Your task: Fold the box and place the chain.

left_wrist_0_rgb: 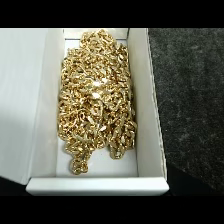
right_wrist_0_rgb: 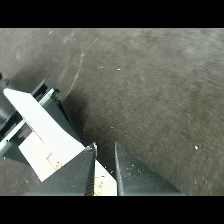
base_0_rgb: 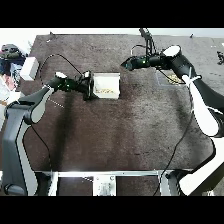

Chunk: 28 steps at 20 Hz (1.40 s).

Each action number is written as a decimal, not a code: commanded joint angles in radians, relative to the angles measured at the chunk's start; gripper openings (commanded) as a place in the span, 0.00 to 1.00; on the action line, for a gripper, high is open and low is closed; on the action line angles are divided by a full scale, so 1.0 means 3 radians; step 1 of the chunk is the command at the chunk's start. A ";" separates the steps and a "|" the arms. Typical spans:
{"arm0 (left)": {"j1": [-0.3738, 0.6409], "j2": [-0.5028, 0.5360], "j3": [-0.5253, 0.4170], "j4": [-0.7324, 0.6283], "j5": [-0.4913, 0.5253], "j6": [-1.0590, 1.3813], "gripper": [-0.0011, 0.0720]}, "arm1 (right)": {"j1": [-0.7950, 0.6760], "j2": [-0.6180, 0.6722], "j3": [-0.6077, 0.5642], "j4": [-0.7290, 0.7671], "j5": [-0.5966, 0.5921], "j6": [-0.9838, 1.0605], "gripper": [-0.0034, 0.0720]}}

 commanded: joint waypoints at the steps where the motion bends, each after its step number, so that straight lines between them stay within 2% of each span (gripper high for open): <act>1: -0.0001 -0.0001 0.0000 0.0000 0.0001 0.0001 0.33 | -0.0057 -0.0263 0.0174 0.0272 0.0276 -0.0567 0.23; 10: -0.0001 -0.0001 0.0000 0.0000 0.0000 0.0000 0.33 | 0.0083 -0.0294 0.0173 -0.0032 0.0579 -0.1080 0.23; 17: -0.0001 -0.0001 0.0000 0.0000 0.0000 0.0000 0.33 | 0.0158 -0.0292 0.0173 0.0046 0.1055 -0.1553 0.23; 22: -0.0001 -0.0001 0.0000 0.0000 0.0000 0.0000 0.33 | 0.0306 -0.0296 0.0127 0.0045 0.0930 -0.1890 0.24; 23: -0.0001 -0.0001 0.0000 0.0000 0.0000 0.0000 0.33 | 0.0332 -0.0295 0.0086 0.0047 0.0877 -0.1976 0.33; 24: -0.0001 -0.0001 0.0000 0.0000 0.0000 0.0000 0.33 | 0.0354 -0.0295 0.0048 0.0047 0.0851 -0.2050 0.37; 28: -0.0001 -0.0001 0.0000 0.0000 0.0000 0.0000 0.33 | 0.0403 -0.0295 -0.0065 0.0099 0.0849 -0.2220 0.37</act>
